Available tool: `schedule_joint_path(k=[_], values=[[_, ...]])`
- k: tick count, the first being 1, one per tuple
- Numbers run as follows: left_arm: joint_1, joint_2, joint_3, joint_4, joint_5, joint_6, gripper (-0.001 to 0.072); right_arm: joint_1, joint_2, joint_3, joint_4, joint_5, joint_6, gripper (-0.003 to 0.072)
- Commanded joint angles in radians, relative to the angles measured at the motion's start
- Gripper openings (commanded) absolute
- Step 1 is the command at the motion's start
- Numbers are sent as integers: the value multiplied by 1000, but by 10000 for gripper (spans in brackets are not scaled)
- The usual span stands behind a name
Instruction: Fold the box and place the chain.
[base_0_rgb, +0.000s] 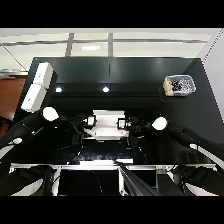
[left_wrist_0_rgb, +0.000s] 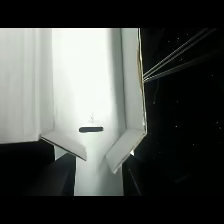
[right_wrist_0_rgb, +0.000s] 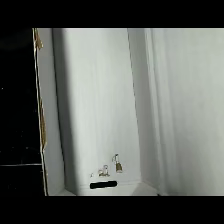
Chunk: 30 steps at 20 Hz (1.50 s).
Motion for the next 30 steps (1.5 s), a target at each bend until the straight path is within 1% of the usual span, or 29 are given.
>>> schedule_joint_path(k=[1,2,5,10,16,17,18,20,23,26,30], values=[[-26,-2,0,5,72,-64,321,0,0,0,0,0,0,425],[-26,-2,0,6,90,-75,224,0,0,0,0,0,0,425],[-27,-2,0,5,99,-76,219,0,0,0,0,0,0,425],[-33,-2,0,-56,27,-74,219,0,0,0,0,0,0,425],[-37,-2,0,-106,31,-74,214,0,0,0,0,0,0,424],[-37,-2,0,-113,33,-74,120,0,0,0,0,0,0,425],[-37,-3,0,-114,35,-74,63,0,0,0,0,0,0,425],[-46,-7,-4,-116,58,-74,64,0,0,0,0,0,0,425],[-99,-9,-15,-117,183,-74,66,0,0,0,0,0,0,425],[-127,-23,-15,-105,193,-75,66,0,0,0,0,0,0,425],[-128,-40,-15,-105,190,-75,67,0,0,0,0,0,0,425]])
